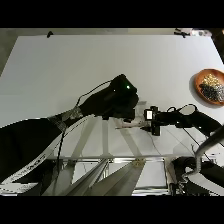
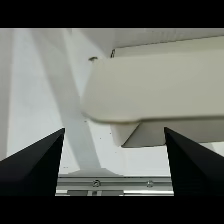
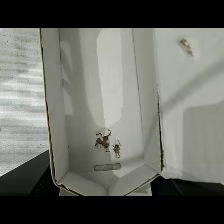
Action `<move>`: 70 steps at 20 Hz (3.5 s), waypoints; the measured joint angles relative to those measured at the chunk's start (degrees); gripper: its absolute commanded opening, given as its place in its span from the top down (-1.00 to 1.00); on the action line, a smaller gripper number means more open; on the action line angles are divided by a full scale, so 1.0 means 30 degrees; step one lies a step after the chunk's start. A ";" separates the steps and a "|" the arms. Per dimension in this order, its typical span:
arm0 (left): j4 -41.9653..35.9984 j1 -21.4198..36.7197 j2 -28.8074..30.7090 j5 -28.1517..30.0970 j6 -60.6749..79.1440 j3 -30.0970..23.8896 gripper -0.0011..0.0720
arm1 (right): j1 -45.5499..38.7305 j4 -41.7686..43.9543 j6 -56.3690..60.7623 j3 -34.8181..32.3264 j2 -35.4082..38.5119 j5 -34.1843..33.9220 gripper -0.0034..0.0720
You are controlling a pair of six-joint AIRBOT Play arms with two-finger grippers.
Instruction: Fold the box and place the chain.
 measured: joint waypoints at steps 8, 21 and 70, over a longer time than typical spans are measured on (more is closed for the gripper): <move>-0.0277 0.0168 -0.0393 -0.0962 -0.0495 -0.0670 -0.93 | 0.0000 0.0000 0.0000 0.0000 0.0000 0.0000 -0.18; -0.1559 0.0714 -0.0058 -0.5209 -0.0554 -0.2863 0.03 | -0.0007 0.0007 0.0022 0.0000 0.0000 -0.0007 -0.18; -0.2251 0.1071 0.0663 -0.4787 0.0452 -0.5224 0.94 | 0.0007 0.0087 -0.0007 0.0000 -0.0007 0.0117 -0.18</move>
